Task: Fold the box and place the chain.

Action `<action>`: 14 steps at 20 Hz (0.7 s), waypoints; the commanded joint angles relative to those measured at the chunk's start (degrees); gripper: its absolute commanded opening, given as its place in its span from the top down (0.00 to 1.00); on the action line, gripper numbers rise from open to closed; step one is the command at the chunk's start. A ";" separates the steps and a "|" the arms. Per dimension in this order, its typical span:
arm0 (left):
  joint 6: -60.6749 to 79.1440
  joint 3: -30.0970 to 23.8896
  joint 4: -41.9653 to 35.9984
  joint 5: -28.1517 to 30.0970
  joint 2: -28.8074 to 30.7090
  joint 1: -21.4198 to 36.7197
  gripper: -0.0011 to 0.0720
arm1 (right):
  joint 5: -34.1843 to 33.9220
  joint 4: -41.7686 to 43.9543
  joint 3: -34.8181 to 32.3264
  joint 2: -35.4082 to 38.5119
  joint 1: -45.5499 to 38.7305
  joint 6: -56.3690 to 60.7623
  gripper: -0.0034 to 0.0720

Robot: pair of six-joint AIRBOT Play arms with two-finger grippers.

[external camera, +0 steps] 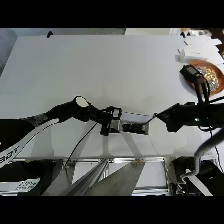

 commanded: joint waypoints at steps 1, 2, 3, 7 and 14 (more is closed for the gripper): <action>0.02 0.04 0.02 0.02 0.02 0.00 0.70 | -4.31 7.23 0.04 1.05 0.04 -3.76 0.93; 0.02 0.04 0.00 0.02 0.02 0.00 0.70 | -4.85 8.22 0.04 0.39 0.04 -4.92 0.93; 0.02 0.04 0.00 0.02 0.02 0.00 0.70 | -4.85 8.87 0.04 -0.44 0.04 -6.23 0.92; 0.02 0.04 0.00 0.02 0.02 0.00 0.70 | -6.54 9.22 0.02 -6.08 4.76 -11.58 0.92; 0.02 0.04 0.00 0.00 0.02 0.00 0.70 | -5.49 3.04 0.02 -17.38 11.85 -11.76 0.92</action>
